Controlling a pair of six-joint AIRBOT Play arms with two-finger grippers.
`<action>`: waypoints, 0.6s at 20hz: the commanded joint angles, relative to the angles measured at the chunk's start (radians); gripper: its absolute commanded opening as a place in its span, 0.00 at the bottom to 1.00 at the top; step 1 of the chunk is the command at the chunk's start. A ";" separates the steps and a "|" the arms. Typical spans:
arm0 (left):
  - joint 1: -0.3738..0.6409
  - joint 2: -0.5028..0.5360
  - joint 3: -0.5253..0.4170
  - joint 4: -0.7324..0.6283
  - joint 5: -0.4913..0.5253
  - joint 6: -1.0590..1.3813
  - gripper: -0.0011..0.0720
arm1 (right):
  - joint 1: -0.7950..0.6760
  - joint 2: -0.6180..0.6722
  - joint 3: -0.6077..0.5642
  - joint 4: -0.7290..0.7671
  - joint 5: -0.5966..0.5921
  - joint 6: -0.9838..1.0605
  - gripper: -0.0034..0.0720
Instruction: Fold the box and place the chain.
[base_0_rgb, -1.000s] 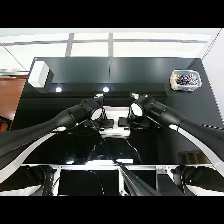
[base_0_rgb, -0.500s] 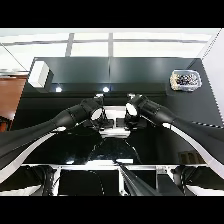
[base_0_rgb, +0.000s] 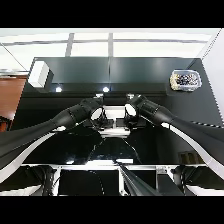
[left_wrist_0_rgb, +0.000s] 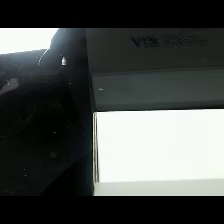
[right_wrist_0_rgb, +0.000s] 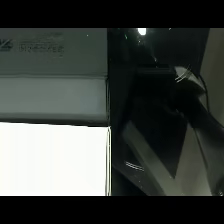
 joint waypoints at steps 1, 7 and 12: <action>0.001 0.000 0.001 0.001 0.000 0.003 0.05 | 0.001 0.003 0.001 0.002 -0.003 -0.049 0.07; 0.001 0.000 0.001 0.001 0.000 0.003 0.05 | -0.002 0.040 0.004 -0.036 -0.007 -0.050 0.47; 0.001 0.000 0.001 0.001 0.001 0.003 0.05 | -0.002 0.172 0.008 -0.077 -0.003 -0.111 0.47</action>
